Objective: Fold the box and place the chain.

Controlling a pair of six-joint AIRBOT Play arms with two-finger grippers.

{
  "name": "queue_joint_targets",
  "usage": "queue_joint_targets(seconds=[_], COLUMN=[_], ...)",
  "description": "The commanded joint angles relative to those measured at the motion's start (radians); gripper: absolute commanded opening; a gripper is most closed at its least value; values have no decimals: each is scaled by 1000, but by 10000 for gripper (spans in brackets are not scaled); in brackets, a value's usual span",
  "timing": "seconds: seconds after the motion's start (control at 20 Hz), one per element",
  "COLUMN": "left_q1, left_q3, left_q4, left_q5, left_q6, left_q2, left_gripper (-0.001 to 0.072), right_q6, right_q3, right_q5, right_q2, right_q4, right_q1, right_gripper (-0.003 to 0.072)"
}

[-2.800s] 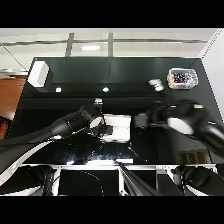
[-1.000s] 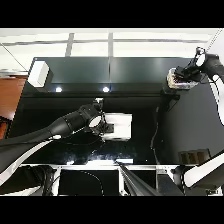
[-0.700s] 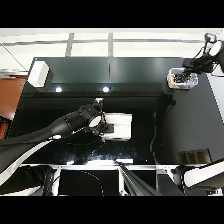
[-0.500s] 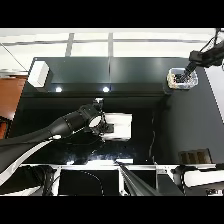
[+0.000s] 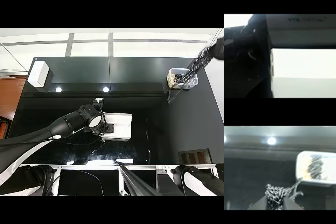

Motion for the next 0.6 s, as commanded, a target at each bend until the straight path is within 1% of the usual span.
queue_joint_targets(seconds=[0.0,0.1,0.2,0.4,0.55], left_q1=[0,-2,-2,-2,-2], left_q3=[0,0,0,0,0], left_q4=[0,0,0,0,0], left_q5=[-3,-4,-4,-4,-3], left_q6=[0,0,0,0,0], left_q2=[-1,-1,-1,-1,-1], left_gripper=[27,27,27,27,27], right_q6=[-17,-16,-18,-26,-28], right_q3=[-167,-274,-356,-462,-515], right_q5=[70,92,116,122,102], right_q2=[174,230,252,253,252], right_q4=[89,137,170,258,320], right_q1=[56,99,143,256,352], right_gripper=[42,42,43,42,42])
